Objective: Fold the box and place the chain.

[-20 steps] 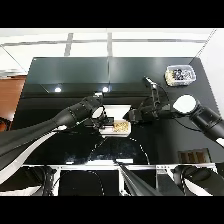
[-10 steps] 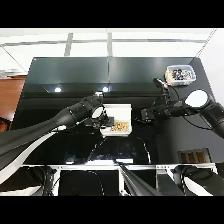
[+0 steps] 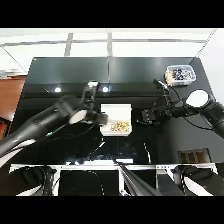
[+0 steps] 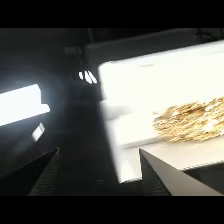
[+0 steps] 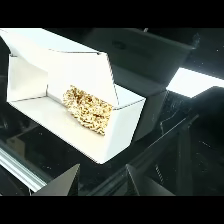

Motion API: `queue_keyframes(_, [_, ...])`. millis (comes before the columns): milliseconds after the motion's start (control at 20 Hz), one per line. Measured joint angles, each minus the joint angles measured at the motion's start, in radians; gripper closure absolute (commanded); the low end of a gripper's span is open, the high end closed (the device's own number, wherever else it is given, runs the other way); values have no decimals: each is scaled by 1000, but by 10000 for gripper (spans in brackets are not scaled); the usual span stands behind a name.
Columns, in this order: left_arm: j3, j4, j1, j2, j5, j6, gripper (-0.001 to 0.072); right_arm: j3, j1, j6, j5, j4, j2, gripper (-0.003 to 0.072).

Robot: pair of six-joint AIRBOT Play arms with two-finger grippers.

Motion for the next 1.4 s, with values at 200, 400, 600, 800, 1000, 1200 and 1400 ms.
queue_keyframes(200, [-222,8,206,218,10,58,148,0,0,0,-19,-2,0,332])
queue_keyframes(400, [-425,-399,453,303,83,529,145,0,0,-1,-44,-2,0,332])
queue_keyframes(600, [-498,-829,505,259,89,1294,-8,0,0,-1,-60,-2,0,332])
queue_keyframes(800, [-516,-996,438,212,179,1888,-8,0,0,-1,-65,-2,0,332])
queue_keyframes(1000, [-481,-998,399,153,261,2163,-8,0,0,0,-66,-2,0,332])
queue_keyframes(1200, [-414,-1009,393,19,272,2287,-7,0,0,0,-68,-2,0,332])
queue_keyframes(1400, [-377,-1015,392,-61,269,2340,-6,0,0,0,-68,-2,0,332])
